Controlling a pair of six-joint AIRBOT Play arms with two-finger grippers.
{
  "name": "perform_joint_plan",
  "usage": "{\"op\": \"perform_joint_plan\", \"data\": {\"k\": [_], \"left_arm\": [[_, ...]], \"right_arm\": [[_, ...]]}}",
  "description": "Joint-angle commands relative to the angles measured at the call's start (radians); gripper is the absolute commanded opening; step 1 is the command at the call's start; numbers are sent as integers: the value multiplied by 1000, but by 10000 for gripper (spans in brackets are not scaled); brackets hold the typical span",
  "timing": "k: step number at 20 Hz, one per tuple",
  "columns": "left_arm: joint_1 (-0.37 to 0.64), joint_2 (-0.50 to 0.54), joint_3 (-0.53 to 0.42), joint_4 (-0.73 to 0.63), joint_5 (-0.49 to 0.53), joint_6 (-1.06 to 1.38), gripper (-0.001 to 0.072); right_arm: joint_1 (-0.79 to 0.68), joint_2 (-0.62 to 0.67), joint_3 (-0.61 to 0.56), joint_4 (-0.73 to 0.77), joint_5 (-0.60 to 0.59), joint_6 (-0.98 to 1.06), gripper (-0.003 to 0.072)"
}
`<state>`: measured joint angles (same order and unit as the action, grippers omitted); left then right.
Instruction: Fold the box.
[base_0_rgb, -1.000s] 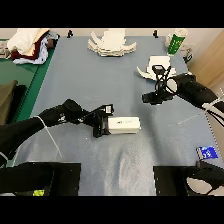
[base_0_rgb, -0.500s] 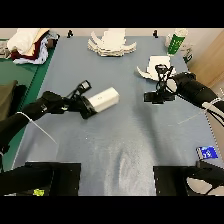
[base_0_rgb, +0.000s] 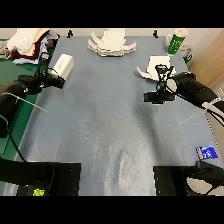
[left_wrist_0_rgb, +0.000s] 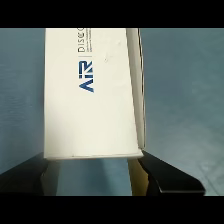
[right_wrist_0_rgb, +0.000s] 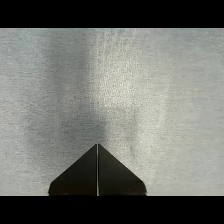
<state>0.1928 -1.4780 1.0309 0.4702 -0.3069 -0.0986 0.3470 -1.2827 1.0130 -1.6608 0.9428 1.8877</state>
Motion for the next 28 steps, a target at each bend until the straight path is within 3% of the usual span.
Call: {"op": "perform_joint_plan", "data": {"k": [1, 4, 9, 23, 24, 25, 28], "left_arm": [[64, -171, 167, 1, 29, -60, 335], [76, -279, 250, 2, 68, -59, 335], [77, -352, 263, 1, 116, -56, 335], [75, -369, 264, -3, 124, -56, 337], [75, -369, 264, -3, 124, -56, 411], [75, -369, 264, -4, 124, -59, 718], [76, -367, 264, -3, 124, -58, 718]], "right_arm": [[0, -1, 0, 0, 0, 0, 4], [0, -1, 1, 0, 0, 0, 4], [0, -1, 1, 0, 0, 0, 4], [0, -1, 1, 0, 0, 0, 4], [0, -1, 1, 0, 0, 0, 4], [0, -1, 1, 0, 0, 0, 4], [0, -1, 0, 0, 0, 0, 4]]}}
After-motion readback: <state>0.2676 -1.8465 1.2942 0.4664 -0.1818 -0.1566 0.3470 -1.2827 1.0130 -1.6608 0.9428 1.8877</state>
